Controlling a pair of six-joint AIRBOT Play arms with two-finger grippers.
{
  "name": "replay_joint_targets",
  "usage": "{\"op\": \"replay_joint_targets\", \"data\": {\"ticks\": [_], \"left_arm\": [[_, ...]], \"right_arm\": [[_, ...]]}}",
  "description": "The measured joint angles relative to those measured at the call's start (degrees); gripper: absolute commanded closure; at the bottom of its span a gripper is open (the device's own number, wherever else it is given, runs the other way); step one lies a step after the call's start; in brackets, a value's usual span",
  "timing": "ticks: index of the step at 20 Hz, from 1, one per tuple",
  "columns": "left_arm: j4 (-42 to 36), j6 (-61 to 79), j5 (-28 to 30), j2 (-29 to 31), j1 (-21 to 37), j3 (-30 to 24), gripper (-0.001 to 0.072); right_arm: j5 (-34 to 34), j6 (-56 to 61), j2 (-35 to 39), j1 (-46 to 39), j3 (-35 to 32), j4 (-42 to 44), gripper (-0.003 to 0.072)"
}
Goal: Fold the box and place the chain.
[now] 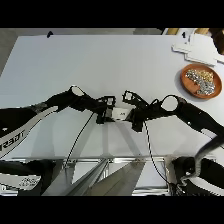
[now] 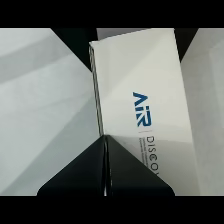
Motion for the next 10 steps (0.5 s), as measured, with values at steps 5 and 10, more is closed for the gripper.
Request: {"op": "replay_joint_targets", "data": {"ticks": [5, 10], "left_arm": [[-0.5, -0.2, -0.4, 0.0, 0.0, 0.0, 0.0573], [-0.2, -0.2, -0.2, 0.0, 0.0, 0.0, 0.0573]], "right_arm": [[0.6, 4.4, 6.6, -3.1, 0.0, -2.3, 0.067], [3.5, 20.0, 16.3, -12.0, 0.3, -12.4, 0.067]]}}
